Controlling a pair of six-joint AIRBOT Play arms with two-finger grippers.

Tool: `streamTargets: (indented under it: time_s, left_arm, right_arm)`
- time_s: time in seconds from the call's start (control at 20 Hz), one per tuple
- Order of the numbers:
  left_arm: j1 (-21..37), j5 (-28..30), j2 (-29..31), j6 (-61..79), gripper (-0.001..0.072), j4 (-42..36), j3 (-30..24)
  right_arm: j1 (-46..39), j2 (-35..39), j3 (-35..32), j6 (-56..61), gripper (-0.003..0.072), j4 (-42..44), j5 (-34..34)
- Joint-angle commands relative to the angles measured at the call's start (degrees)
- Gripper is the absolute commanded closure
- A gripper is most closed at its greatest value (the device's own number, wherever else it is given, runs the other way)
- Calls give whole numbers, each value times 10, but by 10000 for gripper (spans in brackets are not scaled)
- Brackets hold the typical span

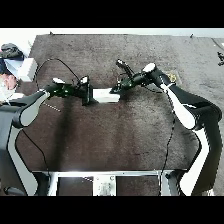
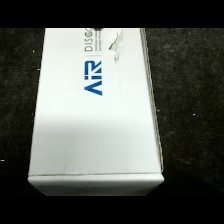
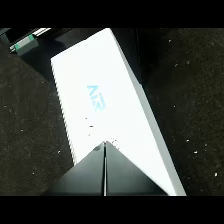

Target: Fold the box and place the chain.

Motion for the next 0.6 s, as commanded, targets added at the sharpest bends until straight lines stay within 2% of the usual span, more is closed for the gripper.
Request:
streamTargets:
  time_s: [0.0,0.15,0.4,0.55]
  left_arm:
    - [0,0,0,0,384,0,0]
    - [0,1,0,0,384,0,0]
    - [0,1,0,0,384,0,0]
    - [0,1,0,0,384,0,0]
  right_arm:
    - [-2,15,0,7,674,1,9]
    - [-2,70,0,7,675,24,7]
    - [-11,215,-2,76,676,24,8]
    - [-34,322,-57,128,676,0,-32]
